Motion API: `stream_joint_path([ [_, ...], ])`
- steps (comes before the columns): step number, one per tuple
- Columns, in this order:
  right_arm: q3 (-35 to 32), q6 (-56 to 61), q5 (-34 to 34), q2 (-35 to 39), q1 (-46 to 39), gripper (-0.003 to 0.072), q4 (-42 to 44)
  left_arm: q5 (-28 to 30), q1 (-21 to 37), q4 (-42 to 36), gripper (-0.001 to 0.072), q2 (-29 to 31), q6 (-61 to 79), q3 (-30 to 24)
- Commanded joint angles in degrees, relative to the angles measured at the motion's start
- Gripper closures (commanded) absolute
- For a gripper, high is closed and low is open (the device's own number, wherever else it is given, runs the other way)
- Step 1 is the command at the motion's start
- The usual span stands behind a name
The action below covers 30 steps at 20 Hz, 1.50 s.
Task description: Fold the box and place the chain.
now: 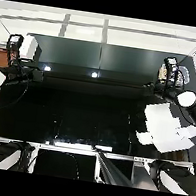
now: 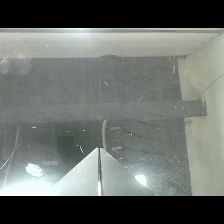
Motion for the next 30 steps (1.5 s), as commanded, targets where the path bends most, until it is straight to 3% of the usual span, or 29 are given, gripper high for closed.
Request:
stream_joint_path([
  [1, 0.0, 0.0, 0.0, 0.0, 0.0, 0.0668, 0.0, 0.0, 0.0, 0.0, 0.0683, 0.0, 0.0, 0.0],
  [8, 0.0, 0.1, -2.3, 0.0, 0.0, 0.0665, 8.5, 3.1, 0.0, -2.0, 0.0682, -0.4, 0.0, -0.2],
  [9, 0.0, 0.1, -1.8, 0.0, 0.0, 0.0470, 9.1, 3.1, 0.0, -2.9, 0.0682, -0.7, 0.0, -0.2],
  [10, 0.0, 0.1, -1.0, 0.0, 0.0, 0.0039, 9.0, 2.8, 0.0, -4.4, 0.0682, -1.0, 0.0, -0.2],
  [11, 0.0, 0.0, 0.0, -0.1, -0.1, -0.0024, 8.8, 2.5, 0.0, -5.9, 0.0681, -1.4, 0.0, -0.2],
  [12, 0.0, 0.0, 1.6, -0.1, -0.5, -0.0024, 8.8, 1.9, 0.0, -6.8, 0.0668, -1.7, 0.0, -0.2],
  [14, 1.9, 4.7, 7.0, -0.1, -3.1, -0.0023, 8.9, -1.8, 0.0, -9.2, 0.0455, -1.9, 0.0, 0.0],
  [15, 3.9, 6.5, 10.4, -0.1, -5.6, -0.0021, 8.8, -3.8, 0.0, -9.1, 0.0402, -1.9, 0.0, 0.0],
  [16, 6.0, 6.5, 12.9, -0.1, -8.5, -0.0021, 7.8, -4.9, 0.0, -8.7, 0.0393, -2.1, 0.0, 0.0],
  [17, 8.5, 6.5, 14.6, -0.1, -12.3, -0.0021, 4.7, -5.1, 0.0, -8.0, 0.0310, -2.1, 0.0, 0.0],
  [18, 10.8, 7.4, 15.6, -0.1, -16.5, -0.0021, 0.3, -5.1, 0.0, -6.8, -0.0011, -2.1, 0.0, 0.0],
  [24, 13.7, 13.6, 15.5, -2.5, -45.1, -0.0020, -21.6, -5.1, 0.0, -5.6, -0.0006, -2.1, 0.0, 0.0],
  [27, 13.9, 15.8, 19.1, -7.6, -56.7, -0.0020, -15.8, -5.3, 0.0, -6.0, 0.0000, -2.2, 0.0, 0.0],
  [30, 17.9, 2.8, 29.9, -15.9, -60.8, -0.0020, -7.5, -6.5, 0.0, -6.2, 0.0000, -2.4, 0.0, 0.0],
])
